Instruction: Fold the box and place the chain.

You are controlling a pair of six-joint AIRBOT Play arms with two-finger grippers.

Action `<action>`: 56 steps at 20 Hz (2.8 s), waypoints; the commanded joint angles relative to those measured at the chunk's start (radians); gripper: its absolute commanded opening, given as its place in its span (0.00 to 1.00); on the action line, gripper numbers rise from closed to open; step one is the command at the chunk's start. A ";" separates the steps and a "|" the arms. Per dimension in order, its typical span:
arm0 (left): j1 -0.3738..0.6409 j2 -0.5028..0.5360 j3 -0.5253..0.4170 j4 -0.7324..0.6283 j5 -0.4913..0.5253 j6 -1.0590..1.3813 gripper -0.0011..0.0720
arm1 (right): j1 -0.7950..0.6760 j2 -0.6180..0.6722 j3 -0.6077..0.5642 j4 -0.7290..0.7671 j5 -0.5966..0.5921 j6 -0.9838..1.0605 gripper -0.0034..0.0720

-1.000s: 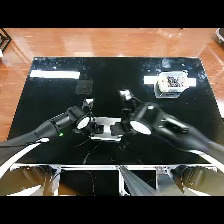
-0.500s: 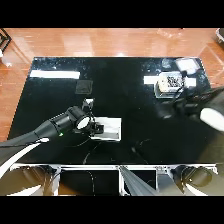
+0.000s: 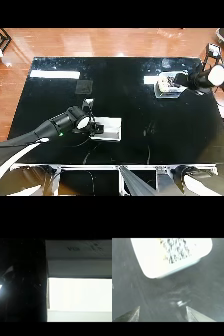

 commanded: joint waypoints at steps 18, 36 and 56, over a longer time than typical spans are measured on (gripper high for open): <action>0.001 0.000 0.000 -0.016 0.000 -0.005 0.05 | -0.087 -0.612 0.510 0.217 0.096 -0.252 0.83; 0.001 0.000 0.000 -0.016 0.001 -0.005 0.05 | -0.059 -0.666 0.510 0.231 0.082 -0.275 0.62; 0.001 0.000 0.001 -0.016 0.000 -0.005 0.05 | -0.123 -0.243 0.516 0.257 0.121 -0.491 0.08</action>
